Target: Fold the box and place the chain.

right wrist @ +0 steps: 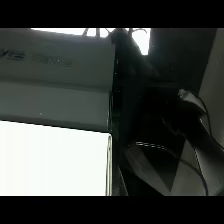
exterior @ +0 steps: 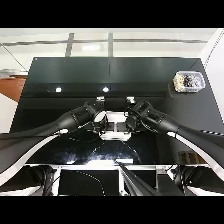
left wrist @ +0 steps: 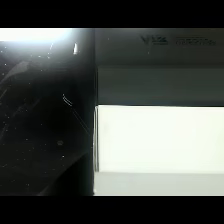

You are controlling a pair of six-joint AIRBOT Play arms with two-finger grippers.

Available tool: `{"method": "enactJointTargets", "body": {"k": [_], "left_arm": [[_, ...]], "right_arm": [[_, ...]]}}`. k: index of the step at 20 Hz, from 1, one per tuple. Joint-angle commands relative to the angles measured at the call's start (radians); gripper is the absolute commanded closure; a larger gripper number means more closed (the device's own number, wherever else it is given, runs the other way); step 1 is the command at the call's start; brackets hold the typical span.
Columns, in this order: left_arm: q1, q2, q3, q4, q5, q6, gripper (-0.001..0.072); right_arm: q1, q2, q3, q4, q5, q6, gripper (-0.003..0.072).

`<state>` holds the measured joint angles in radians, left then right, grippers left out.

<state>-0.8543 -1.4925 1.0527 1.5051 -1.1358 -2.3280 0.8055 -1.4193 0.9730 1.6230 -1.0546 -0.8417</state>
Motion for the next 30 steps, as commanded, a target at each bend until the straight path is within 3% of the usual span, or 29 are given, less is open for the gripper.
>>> {"method": "enactJointTargets", "body": {"k": [1,2,3,9,11,14,19,22,24,26,27,28,29,30], "left_arm": [[0.001,0.0,0.0,0.0,0.0,0.001,0.0682],[0.001,0.0,0.0,0.0,0.001,0.001,0.0683],[0.001,0.0,0.0,0.0,0.0,0.001,0.0683],[0.001,0.0,0.0,-0.005,0.0,0.001,0.0683],[0.001,0.0,0.0,-0.007,0.0,0.001,0.0683],[0.001,0.0,0.0,-0.017,-0.002,0.002,0.0683],[0.001,0.0,0.0,-0.025,0.002,0.002,0.0683],[0.001,0.0,0.0,-0.025,0.002,0.001,0.0683],[0.0,0.0,0.0,-0.028,0.001,0.001,0.0683],[0.0,0.0,0.0,-0.028,0.002,0.001,0.0683],[0.001,0.0,0.0,-0.025,0.002,0.001,0.0683],[0.001,0.0,0.0,-0.023,0.002,0.001,0.0683],[0.001,0.0,0.0,-0.022,0.002,0.002,0.0683],[0.001,0.0,0.0,-0.021,0.005,0.001,0.0683]], "right_arm": [[0.001,-0.001,0.001,-0.001,0.004,0.0,0.0566],[0.001,-0.001,0.001,-0.001,0.004,0.0,0.0587],[0.001,-0.001,0.001,-0.001,0.004,0.0,0.0656],[0.001,0.002,0.002,-0.001,0.002,0.0,0.0652],[0.0,0.006,0.012,-0.002,-0.016,0.0,0.0254],[0.001,0.046,0.035,-0.005,-0.065,-0.04,0.0249],[-0.002,0.267,0.036,-0.133,-0.209,-0.158,0.0249],[-0.032,0.426,0.035,-0.327,-0.315,-0.215,0.0249],[-0.123,0.495,0.035,-0.599,-0.324,-0.237,0.0249],[-0.284,0.498,0.03,-0.802,-0.25,-0.237,0.0249],[-0.387,0.494,0.019,-0.815,-0.153,-0.236,0.0238],[-0.514,0.482,0.007,-0.769,-0.033,-0.235,0.005],[-0.637,0.454,0.007,-0.671,0.066,-0.236,-0.0029],[-0.761,0.412,0.008,-0.519,0.17,-0.25,-0.0029]]}}
